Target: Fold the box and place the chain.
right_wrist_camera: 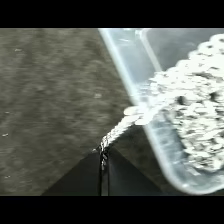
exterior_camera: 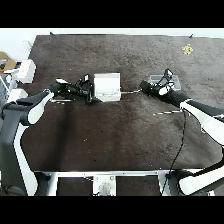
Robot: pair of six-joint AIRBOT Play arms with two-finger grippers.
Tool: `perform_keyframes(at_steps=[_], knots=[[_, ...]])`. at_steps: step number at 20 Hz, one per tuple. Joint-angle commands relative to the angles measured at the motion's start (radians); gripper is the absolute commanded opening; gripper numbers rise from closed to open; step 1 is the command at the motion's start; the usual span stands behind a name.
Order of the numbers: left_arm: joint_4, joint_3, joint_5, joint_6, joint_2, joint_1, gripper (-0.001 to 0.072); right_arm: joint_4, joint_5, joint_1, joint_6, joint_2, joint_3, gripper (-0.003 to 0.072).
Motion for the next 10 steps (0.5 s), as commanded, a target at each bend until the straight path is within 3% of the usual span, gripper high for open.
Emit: perform_keyframes(at_steps=[1, 6, 10], knots=[[0.0, 0.0, -0.001, 0.0, 0.0, -0.001, 0.0275, -0.051, -0.008, 0.03, 0.015, 0.061, 0.007, 0.0001], [0.0, 0.0, -0.001, 0.0, 0.0, -0.001, 0.0275, -0.185, -0.011, 0.15, 0.011, 0.323, 0.008, 0.0001], [0.0, 0.0, -0.001, 0.0, 0.0, -0.001, 0.0275, -0.265, -0.1, 0.31, 0.011, 0.48, 0.042, 0.0]])
